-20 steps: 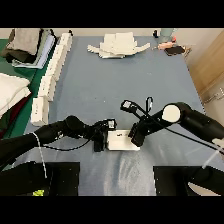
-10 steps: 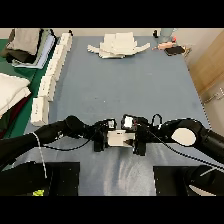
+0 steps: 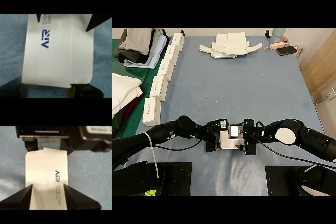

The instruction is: Fold the box.

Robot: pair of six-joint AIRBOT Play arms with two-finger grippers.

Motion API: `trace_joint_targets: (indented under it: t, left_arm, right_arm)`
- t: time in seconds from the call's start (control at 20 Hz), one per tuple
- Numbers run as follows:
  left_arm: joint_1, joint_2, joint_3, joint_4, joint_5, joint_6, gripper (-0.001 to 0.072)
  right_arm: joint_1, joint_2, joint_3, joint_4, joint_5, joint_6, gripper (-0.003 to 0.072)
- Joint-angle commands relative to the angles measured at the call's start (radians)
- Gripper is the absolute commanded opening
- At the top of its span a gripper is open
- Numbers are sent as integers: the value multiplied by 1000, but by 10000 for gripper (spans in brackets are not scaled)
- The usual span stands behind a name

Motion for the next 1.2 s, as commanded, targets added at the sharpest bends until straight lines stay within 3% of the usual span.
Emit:
trace_joint_targets:
  t: [0.0,0.9,1.15]
  left_arm:
    - [0,0,1,0,0,1,615]
    - [0,0,1,0,0,0,615]
    - [0,0,1,0,0,0,615]
  right_arm:
    - [3,-28,-1,-63,-37,-24,604]
    - [3,19,5,-96,-84,-25,594]
    - [3,19,5,-97,-156,-51,588]
